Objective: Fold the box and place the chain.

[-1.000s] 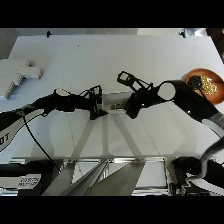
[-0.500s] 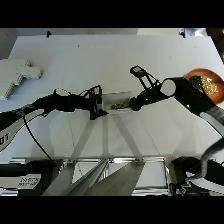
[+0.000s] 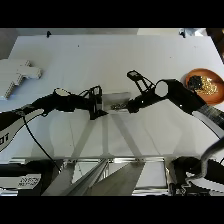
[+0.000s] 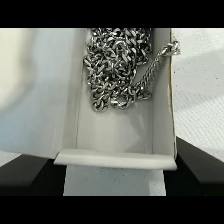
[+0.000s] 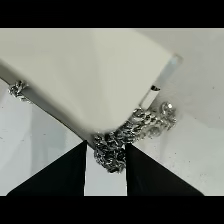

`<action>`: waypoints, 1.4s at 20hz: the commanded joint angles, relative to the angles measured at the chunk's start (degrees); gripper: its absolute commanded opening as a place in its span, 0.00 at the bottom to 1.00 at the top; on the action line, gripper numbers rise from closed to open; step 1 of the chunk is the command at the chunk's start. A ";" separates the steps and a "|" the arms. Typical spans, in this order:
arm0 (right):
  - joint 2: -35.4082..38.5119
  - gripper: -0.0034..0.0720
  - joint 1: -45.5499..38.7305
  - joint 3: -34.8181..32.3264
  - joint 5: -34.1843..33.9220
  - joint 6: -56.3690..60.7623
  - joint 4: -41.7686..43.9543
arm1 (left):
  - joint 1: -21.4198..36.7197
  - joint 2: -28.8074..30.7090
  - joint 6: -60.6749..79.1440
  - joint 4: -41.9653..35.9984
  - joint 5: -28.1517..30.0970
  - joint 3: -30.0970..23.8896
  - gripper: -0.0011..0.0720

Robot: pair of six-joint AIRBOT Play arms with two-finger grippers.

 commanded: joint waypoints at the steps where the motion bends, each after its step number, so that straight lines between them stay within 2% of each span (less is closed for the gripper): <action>1: -0.07 0.33 0.11 0.04 2.38 -0.02 0.00 | 0.00 -0.02 -0.13 -0.24 0.04 0.02 0.53; 2: -0.07 0.33 0.11 0.07 2.60 -0.02 -0.02 | 0.00 -0.02 -0.11 -0.24 0.04 0.02 0.53; 4: 0.02 0.23 0.11 0.07 2.89 -0.02 -0.04 | 0.00 -0.02 -0.13 -0.24 0.04 0.02 0.53; 6: 0.13 0.23 0.11 0.20 3.06 -0.02 -0.04 | 0.00 -0.02 -0.13 -0.22 0.04 0.02 0.53; 9: 1.42 0.09 0.11 0.28 2.80 -0.09 -0.24 | 0.00 -0.02 -0.13 -0.24 0.04 0.02 0.53; 15: 4.85 0.09 0.11 1.49 0.85 -0.39 -0.52 | 0.00 -0.02 -0.11 -0.22 0.04 0.02 0.53; 23: 4.90 0.09 0.11 1.49 1.53 -1.38 -0.59 | 0.00 -0.02 -0.13 -0.24 0.04 0.02 0.53; 25: 4.90 0.06 0.11 1.49 1.51 -1.38 -0.48 | 0.00 -0.02 -0.13 -0.24 0.04 0.02 0.53; 28: 4.90 0.06 0.13 1.49 -0.09 -1.40 0.61 | 0.00 -0.02 -0.13 -0.24 0.04 0.02 0.53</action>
